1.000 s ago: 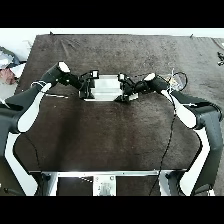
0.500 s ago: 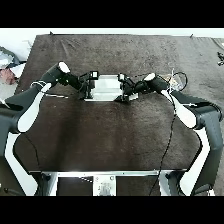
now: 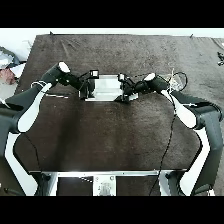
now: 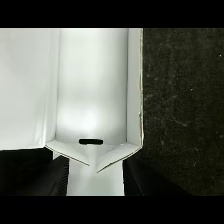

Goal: Fold the box and place the chain.

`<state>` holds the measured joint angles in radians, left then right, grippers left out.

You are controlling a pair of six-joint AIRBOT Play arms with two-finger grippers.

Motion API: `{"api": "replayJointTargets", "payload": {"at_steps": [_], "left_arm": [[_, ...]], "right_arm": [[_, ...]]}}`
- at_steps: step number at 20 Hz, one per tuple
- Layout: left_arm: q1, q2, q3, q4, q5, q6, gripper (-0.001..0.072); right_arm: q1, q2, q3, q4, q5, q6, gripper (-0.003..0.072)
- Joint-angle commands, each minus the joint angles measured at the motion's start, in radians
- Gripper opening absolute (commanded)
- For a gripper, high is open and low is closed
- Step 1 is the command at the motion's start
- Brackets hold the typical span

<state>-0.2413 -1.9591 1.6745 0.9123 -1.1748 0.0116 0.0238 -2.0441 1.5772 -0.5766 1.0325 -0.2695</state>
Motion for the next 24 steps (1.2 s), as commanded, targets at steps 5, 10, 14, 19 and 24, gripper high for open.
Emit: {"api": "replayJointTargets", "payload": {"at_steps": [5, 10, 14, 19, 24], "left_arm": [[0.001, -0.005, 0.000, -0.014, 0.008, -0.006, 0.0169], [0.001, -0.009, -0.015, -0.080, 0.016, -0.002, 0.0174], [0.001, -0.009, -0.020, -0.134, 0.025, 0.035, 0.0174], [0.001, -0.011, -0.020, -0.143, 0.034, 0.035, 0.0175], [0.001, -0.011, -0.020, -0.193, 0.041, 0.050, 0.0311]], "right_arm": [[0.001, -0.001, 0.000, -0.002, 0.000, 0.000, 0.0325], [0.001, -0.001, 0.000, -0.002, 0.000, 0.000, 0.0325], [0.001, -0.001, 0.000, -0.002, 0.000, 0.000, 0.0325], [0.001, -0.001, 0.000, -0.002, 0.000, 0.000, 0.0325], [0.001, -0.001, 0.000, -0.002, 0.000, 0.000, 0.0325]]}}
